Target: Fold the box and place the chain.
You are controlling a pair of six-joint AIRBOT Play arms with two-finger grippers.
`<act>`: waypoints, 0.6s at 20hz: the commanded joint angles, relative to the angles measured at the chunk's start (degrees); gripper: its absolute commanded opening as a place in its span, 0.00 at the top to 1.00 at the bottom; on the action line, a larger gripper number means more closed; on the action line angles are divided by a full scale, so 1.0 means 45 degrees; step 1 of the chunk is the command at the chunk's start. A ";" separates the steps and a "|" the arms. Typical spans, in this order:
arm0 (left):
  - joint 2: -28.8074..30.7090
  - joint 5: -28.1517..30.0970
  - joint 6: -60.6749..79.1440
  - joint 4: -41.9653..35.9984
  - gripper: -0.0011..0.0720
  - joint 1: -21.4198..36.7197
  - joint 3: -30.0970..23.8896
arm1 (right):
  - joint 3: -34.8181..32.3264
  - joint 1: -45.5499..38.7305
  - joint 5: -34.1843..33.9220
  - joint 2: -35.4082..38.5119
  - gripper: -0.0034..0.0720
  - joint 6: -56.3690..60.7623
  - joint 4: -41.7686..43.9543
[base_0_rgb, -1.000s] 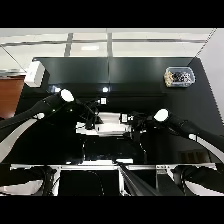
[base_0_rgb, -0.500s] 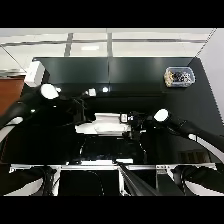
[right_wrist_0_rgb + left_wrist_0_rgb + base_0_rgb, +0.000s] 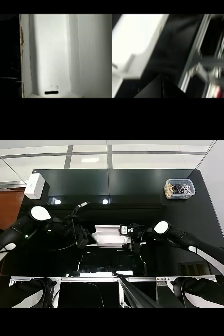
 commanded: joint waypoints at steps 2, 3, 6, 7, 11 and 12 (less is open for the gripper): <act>-0.0126 0.4172 0.0617 -0.3264 0.95 -0.0311 -0.0520 | 0.0010 0.0000 0.0068 -0.0005 0.65 -0.0024 -0.0034; -0.0364 0.4299 0.0636 -0.3113 0.95 -0.0316 -0.0209 | 0.0010 0.0000 0.0073 -0.0005 0.65 -0.0024 -0.0029; -0.1564 0.4439 0.0617 -0.1345 0.95 -0.0306 0.1078 | 0.0010 0.0000 0.0063 -0.0005 0.65 -0.0024 -0.0024; -0.1957 0.4517 0.0602 -0.0695 0.95 -0.0306 0.1399 | 0.0010 0.0000 0.0063 -0.0005 0.65 -0.0024 -0.0024; -0.3215 0.3891 0.0117 0.0695 0.95 -0.0301 0.1875 | 0.0010 0.0000 0.0063 -0.0005 0.65 -0.0024 -0.0024; -0.3405 0.3439 0.0058 0.0515 0.95 -0.0301 0.1875 | 0.0010 0.0000 0.0063 -0.0005 0.65 -0.0024 -0.0024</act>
